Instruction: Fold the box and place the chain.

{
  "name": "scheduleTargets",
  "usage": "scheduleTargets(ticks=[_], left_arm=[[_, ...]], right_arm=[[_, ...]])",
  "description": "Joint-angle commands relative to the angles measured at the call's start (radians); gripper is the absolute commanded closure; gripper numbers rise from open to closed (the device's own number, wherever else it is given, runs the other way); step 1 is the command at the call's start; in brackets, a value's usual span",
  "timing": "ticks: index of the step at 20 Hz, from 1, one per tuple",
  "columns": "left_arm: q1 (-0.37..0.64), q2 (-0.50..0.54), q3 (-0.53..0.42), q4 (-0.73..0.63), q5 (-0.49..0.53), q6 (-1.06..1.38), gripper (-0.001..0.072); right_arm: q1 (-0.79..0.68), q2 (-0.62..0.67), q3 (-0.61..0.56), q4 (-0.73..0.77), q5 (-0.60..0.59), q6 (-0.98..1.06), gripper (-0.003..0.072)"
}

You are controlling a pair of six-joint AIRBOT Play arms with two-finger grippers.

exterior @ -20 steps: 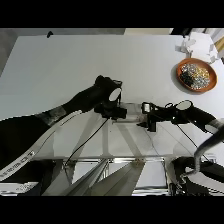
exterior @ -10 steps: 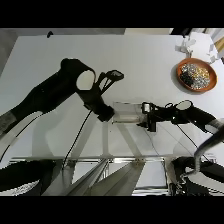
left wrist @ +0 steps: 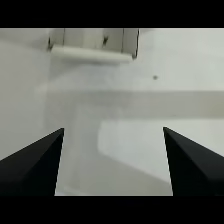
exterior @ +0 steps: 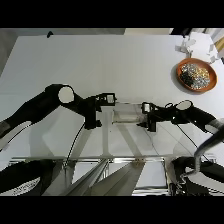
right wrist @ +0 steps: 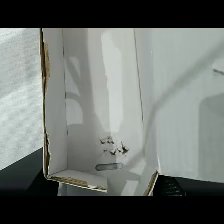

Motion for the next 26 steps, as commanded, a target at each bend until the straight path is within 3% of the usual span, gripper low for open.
scheduleTargets(ticks=[1,5,16,26], left_arm=[[0.063,-0.084,-0.044,-0.286,0.116,0.469,0.0007],[0.058,-0.181,-0.044,-0.442,0.130,0.650,0.0004],[0.040,-0.235,-0.044,-0.451,0.151,0.665,0.0003],[0.010,-0.298,-0.044,-0.539,0.171,0.660,0.0011]], right_arm=[[0.000,0.001,0.000,0.001,0.000,0.000,0.0373],[0.000,0.001,0.000,0.000,0.000,0.000,0.0373],[0.000,0.001,0.000,0.000,0.000,0.000,0.0373],[0.000,0.001,0.000,0.000,0.000,0.000,0.0373]])
